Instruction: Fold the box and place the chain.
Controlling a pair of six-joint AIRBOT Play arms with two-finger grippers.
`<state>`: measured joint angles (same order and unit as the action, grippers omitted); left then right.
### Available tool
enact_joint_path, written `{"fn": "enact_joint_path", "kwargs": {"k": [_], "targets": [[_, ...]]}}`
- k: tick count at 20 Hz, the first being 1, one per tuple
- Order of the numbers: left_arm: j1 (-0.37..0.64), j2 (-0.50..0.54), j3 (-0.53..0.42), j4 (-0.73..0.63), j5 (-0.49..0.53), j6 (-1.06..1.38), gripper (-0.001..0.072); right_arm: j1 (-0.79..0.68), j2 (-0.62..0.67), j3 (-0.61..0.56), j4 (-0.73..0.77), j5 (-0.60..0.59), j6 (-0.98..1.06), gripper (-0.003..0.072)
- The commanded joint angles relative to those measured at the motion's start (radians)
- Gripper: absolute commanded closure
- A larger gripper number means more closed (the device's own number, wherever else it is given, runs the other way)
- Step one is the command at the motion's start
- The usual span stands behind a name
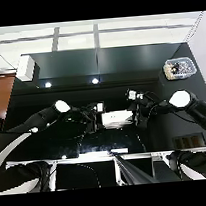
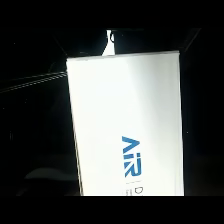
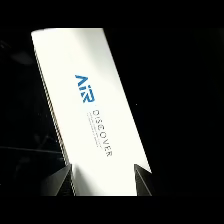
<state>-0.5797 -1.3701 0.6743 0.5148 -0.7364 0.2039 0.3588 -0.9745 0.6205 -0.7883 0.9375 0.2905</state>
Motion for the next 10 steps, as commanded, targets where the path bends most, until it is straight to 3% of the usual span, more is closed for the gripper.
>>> {"fn": "enact_joint_path", "kwargs": {"k": [1, 3, 4, 5, 10], "targets": [[0.0, 0.0, -0.001, 0.0, 0.0, 0.002, 0.022, -0.027, 0.045, 0.013, 0.021, 0.051, 0.202, 0.0252], [0.0, 0.0, -0.001, 0.0, 0.0, 0.002, 0.022, -0.084, 0.046, 0.005, 0.022, 0.102, 0.411, 0.0254], [0.0, 0.0, -0.001, 0.0, 0.0, 0.002, 0.022, -0.113, 0.046, -0.009, 0.026, 0.122, 0.484, 0.0416], [0.0, 0.0, -0.001, 0.0, 0.0, 0.002, 0.022, -0.135, 0.046, -0.022, 0.04, 0.135, 0.509, 0.0658], [0.0, 0.0, -0.001, 0.0, 0.0, 0.002, 0.022, -0.152, -0.01, -0.056, 0.385, 0.114, 0.652, 0.0682]]}}
